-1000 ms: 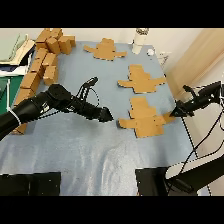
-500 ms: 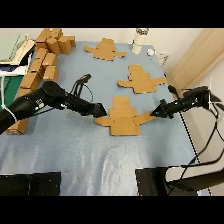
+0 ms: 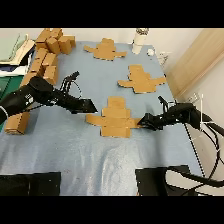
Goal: Fold the box.
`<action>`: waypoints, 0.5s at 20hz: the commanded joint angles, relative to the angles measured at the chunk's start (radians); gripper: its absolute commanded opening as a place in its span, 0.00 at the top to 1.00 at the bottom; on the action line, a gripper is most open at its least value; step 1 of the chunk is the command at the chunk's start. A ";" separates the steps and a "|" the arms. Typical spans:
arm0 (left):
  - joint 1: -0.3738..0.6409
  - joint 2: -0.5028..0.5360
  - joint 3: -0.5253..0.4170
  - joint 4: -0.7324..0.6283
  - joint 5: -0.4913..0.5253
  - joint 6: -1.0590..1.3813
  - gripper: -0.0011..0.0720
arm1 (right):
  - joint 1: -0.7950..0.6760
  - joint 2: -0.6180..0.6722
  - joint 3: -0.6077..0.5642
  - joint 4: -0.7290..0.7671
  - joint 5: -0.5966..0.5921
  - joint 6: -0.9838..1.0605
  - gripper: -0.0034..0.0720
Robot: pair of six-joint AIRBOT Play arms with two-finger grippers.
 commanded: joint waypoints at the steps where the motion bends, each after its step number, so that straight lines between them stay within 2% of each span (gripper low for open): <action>1: 0.010 0.000 0.000 0.001 -0.038 -0.004 0.00 | 0.012 0.012 -0.006 0.006 0.026 -0.043 0.58; 2: 0.010 0.000 0.000 0.000 -0.044 -0.003 0.00 | 0.012 0.007 0.002 0.010 0.019 -0.059 0.67; 8: 0.018 0.000 0.000 0.000 -0.075 -0.016 0.00 | 0.122 -0.110 0.084 0.017 0.003 -0.093 0.67; 10: 0.034 0.000 0.000 0.000 -0.083 -0.027 0.00 | 0.166 -0.123 0.119 0.018 0.009 -0.105 0.85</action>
